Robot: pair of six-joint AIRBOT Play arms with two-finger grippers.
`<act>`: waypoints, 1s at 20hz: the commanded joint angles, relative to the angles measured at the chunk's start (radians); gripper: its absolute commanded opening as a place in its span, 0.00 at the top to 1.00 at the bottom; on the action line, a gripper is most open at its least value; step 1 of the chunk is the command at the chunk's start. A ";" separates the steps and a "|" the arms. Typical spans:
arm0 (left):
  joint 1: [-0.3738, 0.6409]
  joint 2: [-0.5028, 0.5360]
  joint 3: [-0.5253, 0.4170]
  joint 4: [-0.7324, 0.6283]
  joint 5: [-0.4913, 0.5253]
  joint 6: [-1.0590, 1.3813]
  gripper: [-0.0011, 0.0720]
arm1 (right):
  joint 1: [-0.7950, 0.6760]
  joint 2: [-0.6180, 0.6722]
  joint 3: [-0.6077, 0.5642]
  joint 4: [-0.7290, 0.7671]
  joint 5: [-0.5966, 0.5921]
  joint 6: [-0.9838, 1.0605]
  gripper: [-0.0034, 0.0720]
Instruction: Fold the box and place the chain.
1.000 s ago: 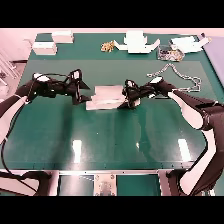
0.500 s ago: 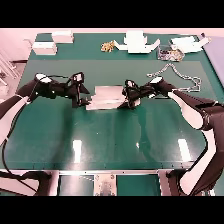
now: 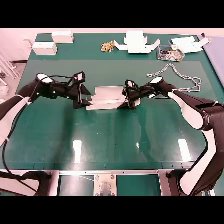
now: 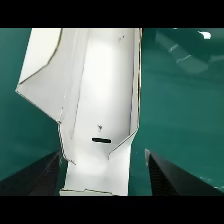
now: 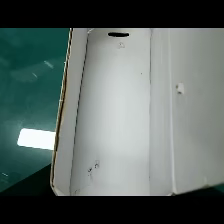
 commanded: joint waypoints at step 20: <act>-0.101 -0.048 0.000 0.128 0.144 -0.071 0.21 | 0.000 0.000 0.000 0.000 0.000 0.000 0.20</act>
